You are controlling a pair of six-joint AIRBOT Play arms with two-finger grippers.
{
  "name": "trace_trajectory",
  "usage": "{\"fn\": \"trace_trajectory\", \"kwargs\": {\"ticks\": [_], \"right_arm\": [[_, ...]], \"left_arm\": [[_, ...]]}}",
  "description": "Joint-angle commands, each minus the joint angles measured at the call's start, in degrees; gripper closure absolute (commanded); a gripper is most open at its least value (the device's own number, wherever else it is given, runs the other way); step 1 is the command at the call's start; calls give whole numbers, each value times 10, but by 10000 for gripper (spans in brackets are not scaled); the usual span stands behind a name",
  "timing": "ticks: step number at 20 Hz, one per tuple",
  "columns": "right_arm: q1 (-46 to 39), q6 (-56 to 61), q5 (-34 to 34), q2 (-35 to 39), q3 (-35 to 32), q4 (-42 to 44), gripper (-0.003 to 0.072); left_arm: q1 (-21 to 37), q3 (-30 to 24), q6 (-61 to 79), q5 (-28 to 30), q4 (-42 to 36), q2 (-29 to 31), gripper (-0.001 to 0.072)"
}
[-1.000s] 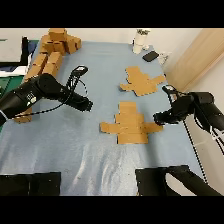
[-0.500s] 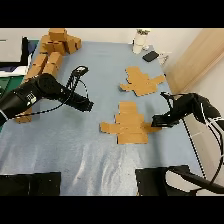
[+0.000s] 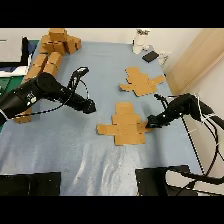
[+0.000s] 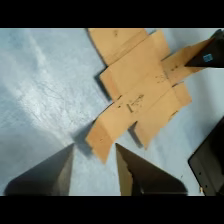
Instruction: Fold the box.
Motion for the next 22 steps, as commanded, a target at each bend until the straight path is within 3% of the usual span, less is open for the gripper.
{"fn": "trace_trajectory", "kwargs": {"ticks": [1,5,9,15,22], "right_arm": [[31,-59,-25,-4,0,125,682],[120,-103,-17,-2,-22,233,683],[195,-132,26,0,-57,278,683],[260,-164,121,7,-90,288,683],[277,-215,122,7,-121,339,683]], "left_arm": [[12,4,0,-38,-12,0,289],[83,6,3,-119,-20,0,287],[164,-3,35,-179,-54,0,287],[241,-110,82,-176,-115,0,287],[253,-193,133,-127,-151,-2,287]]}}
